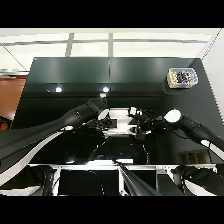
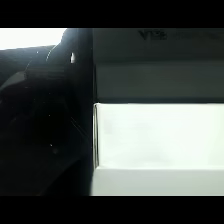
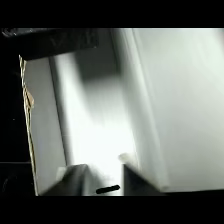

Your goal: Fold the box and place the chain.

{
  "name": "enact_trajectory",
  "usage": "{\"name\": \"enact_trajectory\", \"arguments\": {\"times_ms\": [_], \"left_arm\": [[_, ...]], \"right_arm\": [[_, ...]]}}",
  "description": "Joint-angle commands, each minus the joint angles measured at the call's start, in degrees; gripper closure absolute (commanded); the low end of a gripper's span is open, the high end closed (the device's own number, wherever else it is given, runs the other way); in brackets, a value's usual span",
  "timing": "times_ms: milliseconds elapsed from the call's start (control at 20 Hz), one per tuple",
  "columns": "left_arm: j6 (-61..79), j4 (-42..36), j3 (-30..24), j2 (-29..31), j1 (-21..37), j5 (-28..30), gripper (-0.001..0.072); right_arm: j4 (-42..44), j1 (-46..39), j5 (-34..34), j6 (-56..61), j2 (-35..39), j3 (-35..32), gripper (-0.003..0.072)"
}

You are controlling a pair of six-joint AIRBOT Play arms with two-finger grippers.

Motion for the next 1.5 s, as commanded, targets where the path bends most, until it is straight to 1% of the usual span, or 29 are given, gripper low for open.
{"name": "enact_trajectory", "arguments": {"times_ms": [0,50,100,150,200,250,300,350,400,450,550,650,700,900,1000,1100,1300,1350,1400,1450], "left_arm": [[0.07,0.02,-0.02,-0.04,0.04,-0.04,0.0682],[0.07,0.02,-0.02,-0.04,0.04,-0.02,0.0682],[0.07,0.0,-0.02,-0.04,0.04,-0.02,0.0682],[0.07,0.02,-0.02,-0.04,0.04,-0.04,0.0682],[0.07,0.04,-0.02,-0.04,0.04,-0.07,0.0682],[0.07,0.04,-0.02,-0.04,0.04,-0.22,0.0682],[0.07,0.04,-0.02,-0.04,0.04,-0.24,0.0682],[0.07,0.07,-0.02,-0.04,0.04,-0.22,0.0682],[0.07,0.04,-0.02,-0.07,0.04,-0.13,0.0682],[0.07,0.02,-0.02,-0.07,0.04,-0.11,0.0682],[0.07,0.04,-0.02,-0.07,0.04,-0.11,0.0682],[0.07,0.04,-0.02,-0.09,0.04,-0.09,0.0682],[0.07,0.04,-0.02,-0.11,0.04,-0.11,0.0682],[0.07,0.02,-0.02,-0.11,0.04,-0.09,0.0682],[0.07,0.02,-0.02,-0.11,0.04,-0.11,0.0682],[0.07,0.02,-0.02,-0.11,0.04,-0.11,0.0681],[0.07,0.07,-0.02,-0.13,0.04,-0.07,0.0682],[0.07,0.04,-0.02,-0.13,0.04,-0.09,0.0682],[0.07,0.04,-0.02,-0.13,0.04,-0.09,0.0682],[0.07,0.04,-0.02,-0.13,0.04,-0.09,0.0682]], "right_arm": [[-0.96,0.0,-0.11,5.53,0.57,0.02,0.0671],[-1.68,-0.33,0.59,11.43,1.73,0.46,0.0671],[-4.68,-1.53,3.65,20.63,3.58,2.19,0.0671],[-9.62,-3.89,8.46,30.88,5.99,5.03,0.0671],[-14.88,-7.28,12.9,40.11,8.63,7.78,0.067],[-19.71,-11.13,15.45,47.41,10.97,9.7,0.0671],[-24.59,-16.17,16.09,56.26,13.29,10.34,0.067],[-27.76,-21.49,16.17,63.71,14.75,9.88,0.0671],[-27.63,-27.12,16.41,71.38,15.08,8.31,0.0671],[-25.88,-31.08,16.68,76.37,14.86,5.73,0.0671],[-22.12,-35.26,16.59,79.06,13.81,-0.7,0.0671],[-14.8,-35.28,16.92,77.88,10.91,-5.35,0.0671],[-11.39,-33.86,16.83,75.06,9.01,-6.67,0.0671],[-3.37,-24.3,15.8,69.16,-0.04,-6.64,0.0671],[-1.62,-20.63,14.56,68.0,-3.5,-5.27,0.067],[-1.66,-18.78,14.14,67.36,-4.48,-3.76,0.067],[-1.6,-18.56,19.21,60.96,-4.46,0.02,0.067],[-1.68,-18.56,20.68,60.74,-4.46,0.87,0.0658],[-1.66,-18.58,21.75,60.78,-4.46,1.62,0.0445],[-1.66,-18.56,22.95,60.76,-4.46,2.4,0.0124]]}}
